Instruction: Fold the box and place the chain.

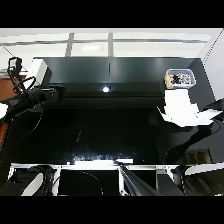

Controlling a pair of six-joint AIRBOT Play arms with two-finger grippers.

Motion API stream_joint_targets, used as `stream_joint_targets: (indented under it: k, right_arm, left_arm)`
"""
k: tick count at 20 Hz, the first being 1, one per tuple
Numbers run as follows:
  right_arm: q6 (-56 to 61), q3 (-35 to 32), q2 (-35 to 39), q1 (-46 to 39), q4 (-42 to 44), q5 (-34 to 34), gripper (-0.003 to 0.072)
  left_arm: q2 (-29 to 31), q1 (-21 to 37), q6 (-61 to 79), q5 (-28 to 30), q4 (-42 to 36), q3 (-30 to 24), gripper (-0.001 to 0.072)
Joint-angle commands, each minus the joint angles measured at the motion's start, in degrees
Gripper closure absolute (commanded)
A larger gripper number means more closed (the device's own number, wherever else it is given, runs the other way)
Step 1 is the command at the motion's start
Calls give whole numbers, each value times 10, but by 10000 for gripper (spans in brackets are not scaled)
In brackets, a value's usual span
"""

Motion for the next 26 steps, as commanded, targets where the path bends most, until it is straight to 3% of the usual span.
stream_joint_targets:
  k: [1, 3, 4, 9, 13, 17, 21, 26]
  right_arm:
    - [12, -6, -3, 17, -33, 6, 293]
    - [2, -6, 4, 23, -27, 2, 609]
    - [-4, -6, 12, 24, -19, 0, 641]
    - [-60, -35, 84, 33, 54, -1, 640]
    - [-76, -140, 160, 74, 97, -7, 639]
    - [-76, -224, 232, 167, 105, -21, 640]
    - [-24, -291, 316, 263, 120, -109, 640]
    - [11, -436, 478, 397, 214, -348, 639]
  left_arm:
    - [0, 0, 0, 0, 0, 0, -3]
    - [0, 0, 0, 0, 0, 0, -3]
    - [0, 0, 0, 0, 0, 0, -3]
    - [0, 0, 0, 1, 0, 0, -3]
    - [0, 0, 0, -5, -7, 0, -3]
    - [0, 0, 0, -27, -12, 0, -2]
    - [0, 0, 0, -51, -13, 0, -2]
    - [-3, -3, 0, -111, -33, 0, -2]
